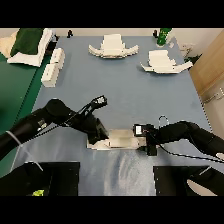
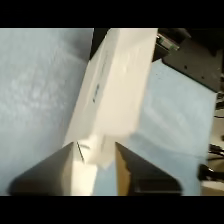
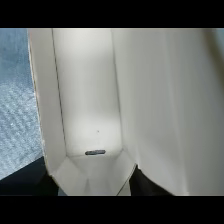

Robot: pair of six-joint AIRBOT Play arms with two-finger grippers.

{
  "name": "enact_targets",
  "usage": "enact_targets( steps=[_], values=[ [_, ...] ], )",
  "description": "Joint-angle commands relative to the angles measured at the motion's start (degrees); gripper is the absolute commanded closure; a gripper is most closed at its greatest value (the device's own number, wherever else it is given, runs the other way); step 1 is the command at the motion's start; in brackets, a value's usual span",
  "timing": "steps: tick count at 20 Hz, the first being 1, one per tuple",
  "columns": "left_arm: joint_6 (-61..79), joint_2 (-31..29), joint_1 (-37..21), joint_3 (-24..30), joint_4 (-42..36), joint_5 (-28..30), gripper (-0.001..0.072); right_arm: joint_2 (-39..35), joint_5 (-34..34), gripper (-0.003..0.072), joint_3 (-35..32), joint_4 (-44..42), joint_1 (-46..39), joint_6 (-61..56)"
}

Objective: Fold the box.

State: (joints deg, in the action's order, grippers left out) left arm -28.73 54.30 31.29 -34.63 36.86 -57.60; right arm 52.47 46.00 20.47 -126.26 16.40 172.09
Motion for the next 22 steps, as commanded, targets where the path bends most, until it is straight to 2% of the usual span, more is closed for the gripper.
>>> enact_targets(
  steps=[1,2,3,6,8,10,13,15,19,22],
  values=[
    [-20.8,-6.9,-1.2,-0.1,9.2,-12.2,0.0694,0.0,0.0,0.0209,0.0,0.0,0.0,0.0],
    [-22.7,-7.2,0.0,0.0,7.6,-12.9,0.0696,0.0,0.0,0.0209,0.0,0.0,0.0,0.0],
    [-26.3,-6.8,2.1,0.0,4.9,-11.0,0.0696,0.0,0.0,0.0209,0.0,0.0,0.0,0.0],
    [-27.2,-3.4,8.3,-0.6,-5.0,2.8,0.0697,0.0,0.0,0.0209,0.0,0.0,0.0,0.0],
    [-26.8,0.3,8.9,-3.3,-6.8,9.6,0.0697,0.0,0.0,0.0209,0.0,0.0,0.0,0.0],
    [-26.9,4.5,7.1,-7.0,-7.2,12.7,0.0697,0.0,0.0,0.0208,0.0,0.0,0.0,0.0],
    [-28.6,11.2,3.3,-10.5,-7.1,13.6,0.0696,0.0,0.0,0.0209,0.0,0.0,0.0,0.0],
    [-31.3,16.0,1.1,-10.7,-7.0,12.9,0.0697,0.0,0.0,0.0209,0.0,0.0,0.0,0.0],
    [-34.0,24.6,1.0,-10.7,-7.2,7.6,0.0697,0.0,0.0,0.0209,0.0,0.0,0.0,0.0],
    [-34.1,27.9,1.9,-10.7,-7.2,5.6,0.0696,0.0,0.0,0.0209,0.0,0.0,0.0,0.0]
  ],
)
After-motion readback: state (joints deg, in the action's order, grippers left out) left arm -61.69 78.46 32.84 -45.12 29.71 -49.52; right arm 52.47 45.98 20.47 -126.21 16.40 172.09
